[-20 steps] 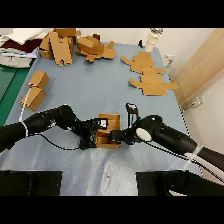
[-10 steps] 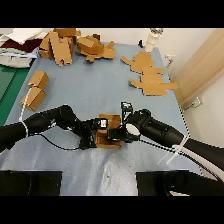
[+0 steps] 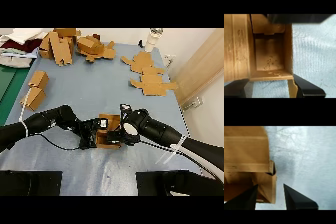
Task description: Fold the box.
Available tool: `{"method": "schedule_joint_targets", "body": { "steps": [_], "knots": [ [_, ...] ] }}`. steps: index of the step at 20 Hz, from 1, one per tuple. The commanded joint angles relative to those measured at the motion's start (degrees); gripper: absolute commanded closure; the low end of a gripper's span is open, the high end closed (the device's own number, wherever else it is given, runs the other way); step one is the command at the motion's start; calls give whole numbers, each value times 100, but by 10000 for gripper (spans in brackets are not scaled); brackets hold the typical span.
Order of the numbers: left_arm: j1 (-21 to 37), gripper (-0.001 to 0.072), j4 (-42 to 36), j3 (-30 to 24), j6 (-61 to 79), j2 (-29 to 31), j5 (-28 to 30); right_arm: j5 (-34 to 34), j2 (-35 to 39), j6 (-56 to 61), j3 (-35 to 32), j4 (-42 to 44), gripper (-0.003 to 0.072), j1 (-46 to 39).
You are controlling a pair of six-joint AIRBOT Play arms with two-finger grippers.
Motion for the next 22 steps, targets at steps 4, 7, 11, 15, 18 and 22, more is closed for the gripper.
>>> {"method": "schedule_joint_targets", "body": {
  "steps": [4,7,11,15,18,22],
  "knots": [
    [0,302,0,-2,2,-4,68,-125,-468,199,7,299,159,2],
    [0,302,0,-2,2,-4,63,-109,-557,284,7,212,310,-2],
    [-2,302,0,-2,2,-4,61,-24,-549,365,7,136,660,0],
    [-2,302,0,-2,2,-4,55,-24,-549,361,7,144,684,2],
    [-2,302,0,-2,2,-4,57,-28,-485,310,85,208,233,2],
    [-2,302,0,-2,2,-4,61,251,-50,376,313,111,216,-15]
  ]
}}
